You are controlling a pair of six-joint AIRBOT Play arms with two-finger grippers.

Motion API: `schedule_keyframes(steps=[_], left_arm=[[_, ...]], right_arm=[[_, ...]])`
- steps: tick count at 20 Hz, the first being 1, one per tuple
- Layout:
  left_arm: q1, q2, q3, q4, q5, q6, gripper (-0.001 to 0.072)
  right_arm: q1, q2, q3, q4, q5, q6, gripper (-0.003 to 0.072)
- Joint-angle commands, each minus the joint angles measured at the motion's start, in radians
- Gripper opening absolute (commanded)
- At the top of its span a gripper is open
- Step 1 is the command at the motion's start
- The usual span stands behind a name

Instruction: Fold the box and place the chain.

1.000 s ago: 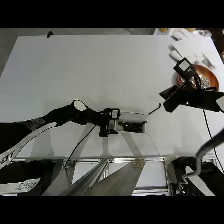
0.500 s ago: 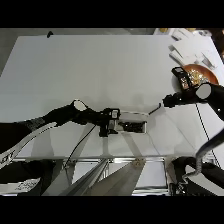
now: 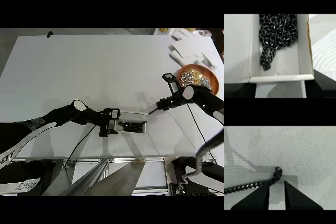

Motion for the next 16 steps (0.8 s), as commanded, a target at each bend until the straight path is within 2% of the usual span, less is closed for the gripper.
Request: schedule_keyframes(steps=[1,3,5,7,11,16], left_arm=[[0.000,0.001,0.000,0.000,0.000,0.000,0.0271],[0.000,0.001,0.000,0.000,0.000,0.000,0.0271],[0.000,0.001,0.000,0.000,0.000,0.000,0.0271],[0.000,0.001,0.000,0.000,0.000,0.000,0.0271],[0.000,0.001,0.000,0.000,0.000,0.000,0.0271],[0.000,0.001,0.000,0.000,0.000,0.000,0.0271]], right_arm=[[0.007,-0.011,0.000,-0.013,-0.023,0.017,0.0172],[0.007,-0.011,0.000,-0.013,-0.030,0.017,0.0142],[0.007,-0.011,0.000,-0.012,-0.025,0.017,0.0037],[0.007,-0.011,0.000,-0.009,-0.006,0.017,0.0013],[0.007,0.011,0.000,-0.006,0.048,0.017,0.0012],[0.007,0.175,0.000,-0.012,0.077,0.017,0.0012]])
